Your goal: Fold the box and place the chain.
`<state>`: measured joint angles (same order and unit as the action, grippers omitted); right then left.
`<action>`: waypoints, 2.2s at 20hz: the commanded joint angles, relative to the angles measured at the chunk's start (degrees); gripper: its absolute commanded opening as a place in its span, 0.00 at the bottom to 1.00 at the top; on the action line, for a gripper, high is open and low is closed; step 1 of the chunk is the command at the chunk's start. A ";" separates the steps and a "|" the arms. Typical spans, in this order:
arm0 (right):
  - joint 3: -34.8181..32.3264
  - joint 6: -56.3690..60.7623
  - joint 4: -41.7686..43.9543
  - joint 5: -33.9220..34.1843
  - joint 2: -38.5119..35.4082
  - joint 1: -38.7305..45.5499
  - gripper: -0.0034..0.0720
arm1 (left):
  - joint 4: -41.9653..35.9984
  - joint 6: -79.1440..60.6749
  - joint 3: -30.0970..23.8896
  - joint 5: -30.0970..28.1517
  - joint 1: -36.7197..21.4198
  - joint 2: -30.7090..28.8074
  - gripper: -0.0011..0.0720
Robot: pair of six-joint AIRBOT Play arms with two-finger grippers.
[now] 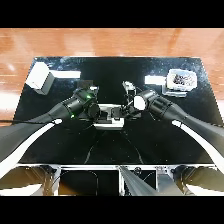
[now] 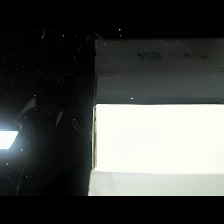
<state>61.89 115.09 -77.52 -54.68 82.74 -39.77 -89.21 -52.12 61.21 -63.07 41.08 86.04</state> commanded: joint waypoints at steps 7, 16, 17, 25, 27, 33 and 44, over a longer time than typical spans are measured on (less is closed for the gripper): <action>1.55 2.38 -5.35 -4.11 3.63 -0.98 0.67 | 0.02 0.11 -0.02 -0.39 0.00 0.02 0.04; 8.04 5.40 -11.10 -12.02 8.55 -3.56 0.62 | 0.02 0.09 -0.02 -1.09 0.00 0.02 0.04; 8.28 5.38 -11.10 -12.20 8.85 -3.56 0.52 | 0.00 0.09 -0.02 -1.09 0.00 0.02 0.04; 9.97 3.23 -11.67 -13.25 9.46 -3.56 0.28 | 0.00 0.09 -0.02 -1.22 0.02 0.02 0.04; 9.97 2.62 -11.67 -13.35 9.46 -3.56 0.21 | 0.00 0.09 -0.02 -1.25 0.02 0.02 0.04; 9.97 2.29 -11.69 -13.38 9.51 -3.56 0.21 | 0.02 0.09 -0.02 -1.25 0.02 0.02 0.04; 10.10 0.98 -11.04 -13.46 9.49 -3.56 0.08 | 0.04 0.09 -0.02 -1.25 0.00 0.02 0.04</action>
<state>71.85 116.27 -89.03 -68.07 92.25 -43.29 -89.25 -52.01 61.21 -64.36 41.10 86.04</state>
